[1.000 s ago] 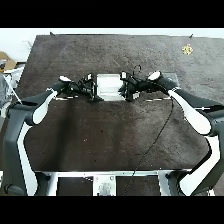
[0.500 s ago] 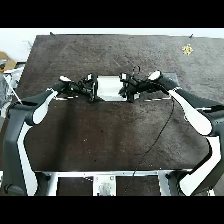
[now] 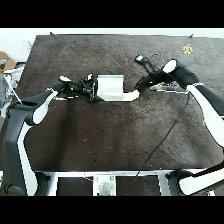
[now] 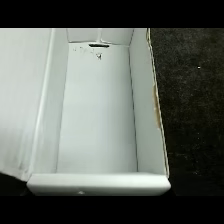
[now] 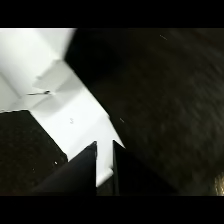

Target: Fold the box and place the chain.

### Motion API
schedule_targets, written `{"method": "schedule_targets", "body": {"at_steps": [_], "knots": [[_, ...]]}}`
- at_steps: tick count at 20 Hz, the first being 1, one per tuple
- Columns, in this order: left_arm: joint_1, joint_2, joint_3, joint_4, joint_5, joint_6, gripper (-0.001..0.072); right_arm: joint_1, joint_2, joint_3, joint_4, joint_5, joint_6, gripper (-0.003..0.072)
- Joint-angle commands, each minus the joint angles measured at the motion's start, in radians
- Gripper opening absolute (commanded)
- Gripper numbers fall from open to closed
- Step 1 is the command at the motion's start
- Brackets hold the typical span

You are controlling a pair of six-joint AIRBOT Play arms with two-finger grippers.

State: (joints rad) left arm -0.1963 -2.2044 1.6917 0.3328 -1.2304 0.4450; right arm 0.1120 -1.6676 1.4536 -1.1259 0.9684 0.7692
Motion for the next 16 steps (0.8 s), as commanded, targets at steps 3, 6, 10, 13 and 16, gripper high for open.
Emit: {"method": "schedule_targets", "body": {"at_steps": [3,6,10,13,16], "knots": [[0.000,0.000,0.000,0.000,0.000,0.001,0.0275,-0.086,0.032,-0.010,-0.064,0.106,0.394,0.0004],[0.000,0.000,0.000,0.000,0.000,0.001,0.0274,-0.117,0.031,-0.066,0.039,0.068,0.394,0.0004],[0.000,0.000,0.000,0.000,0.000,0.000,0.0274,-0.118,-0.024,-0.117,0.154,0.011,0.358,0.0003],[0.000,0.000,0.000,0.000,0.000,0.001,0.0274,-0.118,-0.104,-0.117,0.313,0.010,0.280,0.0004],[0.000,0.000,0.000,0.000,0.000,0.000,0.0274,-0.118,-0.171,-0.117,0.475,0.013,0.210,0.0003]]}}
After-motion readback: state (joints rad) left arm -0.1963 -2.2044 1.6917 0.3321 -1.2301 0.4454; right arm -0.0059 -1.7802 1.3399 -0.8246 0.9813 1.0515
